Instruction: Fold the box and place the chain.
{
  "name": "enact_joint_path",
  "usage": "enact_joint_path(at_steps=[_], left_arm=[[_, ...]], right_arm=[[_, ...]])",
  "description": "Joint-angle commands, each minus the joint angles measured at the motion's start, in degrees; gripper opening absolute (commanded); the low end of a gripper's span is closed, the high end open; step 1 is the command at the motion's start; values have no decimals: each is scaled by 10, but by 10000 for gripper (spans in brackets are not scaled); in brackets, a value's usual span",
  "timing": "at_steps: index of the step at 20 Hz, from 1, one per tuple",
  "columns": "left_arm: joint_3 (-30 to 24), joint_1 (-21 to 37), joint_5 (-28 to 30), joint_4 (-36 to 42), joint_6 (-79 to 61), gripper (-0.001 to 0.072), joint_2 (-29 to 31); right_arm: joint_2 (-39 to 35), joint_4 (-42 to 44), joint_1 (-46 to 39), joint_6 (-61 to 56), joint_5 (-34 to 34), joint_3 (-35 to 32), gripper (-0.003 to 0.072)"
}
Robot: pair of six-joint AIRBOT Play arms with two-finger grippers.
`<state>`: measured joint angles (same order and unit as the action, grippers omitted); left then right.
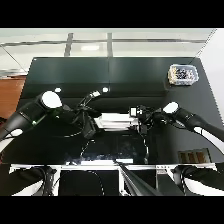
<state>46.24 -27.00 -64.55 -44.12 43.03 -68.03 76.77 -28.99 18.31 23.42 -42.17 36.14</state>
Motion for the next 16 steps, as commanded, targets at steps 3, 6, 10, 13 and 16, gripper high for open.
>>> enact_joint_path(at_steps=[3,6,10,13,16], left_arm=[[-2,-19,265,118,-13,26,-27],[33,-19,311,73,-23,26,-67],[80,-12,237,-73,89,26,-159],[93,-7,164,-73,87,26,-199],[100,0,174,-75,68,25,-199]], right_arm=[[0,0,0,0,0,0,67],[0,0,0,0,0,0,67],[0,0,0,0,0,0,67],[0,0,0,0,0,0,67],[0,0,0,0,0,0,67]])
